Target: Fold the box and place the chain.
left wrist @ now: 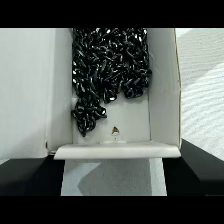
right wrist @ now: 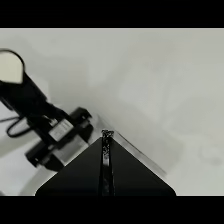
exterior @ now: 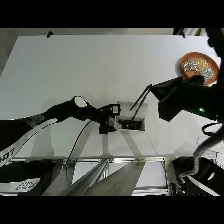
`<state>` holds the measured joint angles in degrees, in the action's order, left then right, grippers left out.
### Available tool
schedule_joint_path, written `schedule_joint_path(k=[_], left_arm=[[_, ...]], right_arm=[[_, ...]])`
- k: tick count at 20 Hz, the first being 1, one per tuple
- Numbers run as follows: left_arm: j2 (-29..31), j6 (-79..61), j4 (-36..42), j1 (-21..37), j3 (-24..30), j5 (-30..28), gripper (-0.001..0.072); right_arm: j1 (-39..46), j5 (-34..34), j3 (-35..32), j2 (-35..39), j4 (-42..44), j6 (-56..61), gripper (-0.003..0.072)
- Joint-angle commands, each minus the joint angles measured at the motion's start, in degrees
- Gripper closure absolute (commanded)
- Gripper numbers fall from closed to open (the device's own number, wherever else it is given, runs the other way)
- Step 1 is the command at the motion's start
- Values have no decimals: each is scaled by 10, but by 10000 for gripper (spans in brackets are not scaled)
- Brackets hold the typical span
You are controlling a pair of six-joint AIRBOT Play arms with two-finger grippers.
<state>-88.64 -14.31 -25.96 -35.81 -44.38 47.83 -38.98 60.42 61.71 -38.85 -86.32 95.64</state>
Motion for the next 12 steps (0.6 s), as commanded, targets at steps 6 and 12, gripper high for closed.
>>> schedule_joint_path(k=[6,12], left_arm=[[0,0,0,0,0,0,573],[0,0,0,0,0,0,573]], right_arm=[[-2,-28,-117,-68,27,-34,678],[-2,-95,-185,-103,34,-42,680]])
